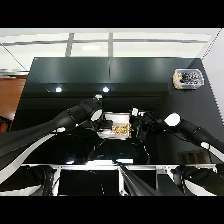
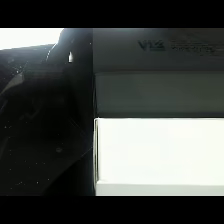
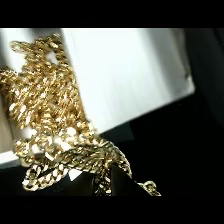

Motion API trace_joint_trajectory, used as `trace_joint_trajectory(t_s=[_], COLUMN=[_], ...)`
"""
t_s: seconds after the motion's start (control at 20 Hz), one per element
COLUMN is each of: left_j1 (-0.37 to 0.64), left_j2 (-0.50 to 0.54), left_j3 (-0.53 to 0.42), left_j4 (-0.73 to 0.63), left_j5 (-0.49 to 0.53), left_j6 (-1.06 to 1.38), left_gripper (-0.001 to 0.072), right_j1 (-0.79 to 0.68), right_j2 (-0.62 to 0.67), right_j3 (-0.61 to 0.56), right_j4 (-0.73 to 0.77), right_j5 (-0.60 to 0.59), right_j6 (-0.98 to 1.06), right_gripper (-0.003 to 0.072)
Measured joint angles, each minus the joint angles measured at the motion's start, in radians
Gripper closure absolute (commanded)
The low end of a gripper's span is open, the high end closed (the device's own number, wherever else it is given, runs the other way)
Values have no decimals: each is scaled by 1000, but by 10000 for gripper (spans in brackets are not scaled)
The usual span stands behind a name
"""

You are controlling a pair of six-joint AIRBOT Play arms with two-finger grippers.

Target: Fold the box and place the chain.

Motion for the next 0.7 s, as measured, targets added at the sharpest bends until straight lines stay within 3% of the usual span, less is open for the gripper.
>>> trace_joint_trajectory(t_s=[0.3,0.5,0.7], left_j1=[0,0,0], left_j2=[0,0,0], left_j3=[0,0,0], left_j4=[0,0,0], left_j5=[0,0,0], left_j6=[0,0,0], left_gripper=[678,678,678], right_j1=[0,-3,-32], right_j2=[34,135,260], right_j3=[-1,6,57], right_j4=[-15,-78,-136], right_j5=[13,27,132], right_j6=[137,284,426], right_gripper=[670,670,670])
